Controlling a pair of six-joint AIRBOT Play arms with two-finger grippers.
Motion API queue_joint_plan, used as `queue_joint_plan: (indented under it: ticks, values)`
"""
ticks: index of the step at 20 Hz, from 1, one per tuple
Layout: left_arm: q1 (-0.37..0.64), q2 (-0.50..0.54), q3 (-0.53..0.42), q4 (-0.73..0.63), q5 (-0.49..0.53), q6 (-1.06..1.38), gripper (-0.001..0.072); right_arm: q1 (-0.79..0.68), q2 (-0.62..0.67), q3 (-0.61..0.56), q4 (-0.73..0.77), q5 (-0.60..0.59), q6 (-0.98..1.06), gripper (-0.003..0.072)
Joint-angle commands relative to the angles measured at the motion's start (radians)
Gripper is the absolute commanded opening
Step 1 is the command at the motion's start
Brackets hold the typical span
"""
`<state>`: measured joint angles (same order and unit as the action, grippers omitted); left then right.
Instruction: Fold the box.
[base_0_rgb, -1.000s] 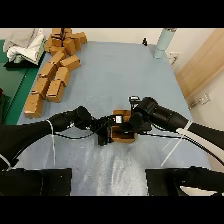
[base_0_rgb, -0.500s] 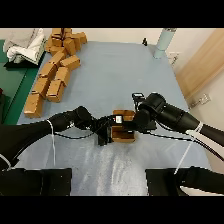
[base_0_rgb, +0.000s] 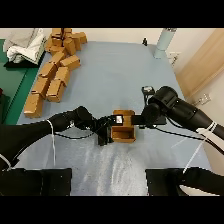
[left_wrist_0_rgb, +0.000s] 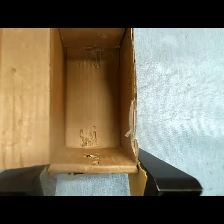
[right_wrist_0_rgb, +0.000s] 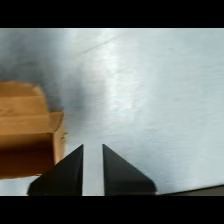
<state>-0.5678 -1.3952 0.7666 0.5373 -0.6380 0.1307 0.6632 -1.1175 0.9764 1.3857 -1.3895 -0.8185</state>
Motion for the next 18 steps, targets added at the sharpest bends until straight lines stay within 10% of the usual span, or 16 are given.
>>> queue_joint_plan:
  ticks: [1,6,12,18]
  values:
    - [0.0,0.0,0.001,0.0,0.0,0.0,0.0513,-0.101,0.001,0.002,-0.051,-0.019,-0.095,0.0089]
    - [0.0,0.0,0.001,0.0,0.0,0.0,0.0513,-0.388,-0.108,0.029,0.16,0.118,-0.405,0.0026]
    - [0.0,0.0,0.001,0.0,0.0,0.0,0.0513,-0.669,-0.447,0.205,1.062,0.095,-0.968,0.0001]
    - [0.0,0.0,0.001,0.0,0.0,0.0,0.0513,-0.581,-0.588,0.306,1.093,-0.071,-1.126,0.0001]
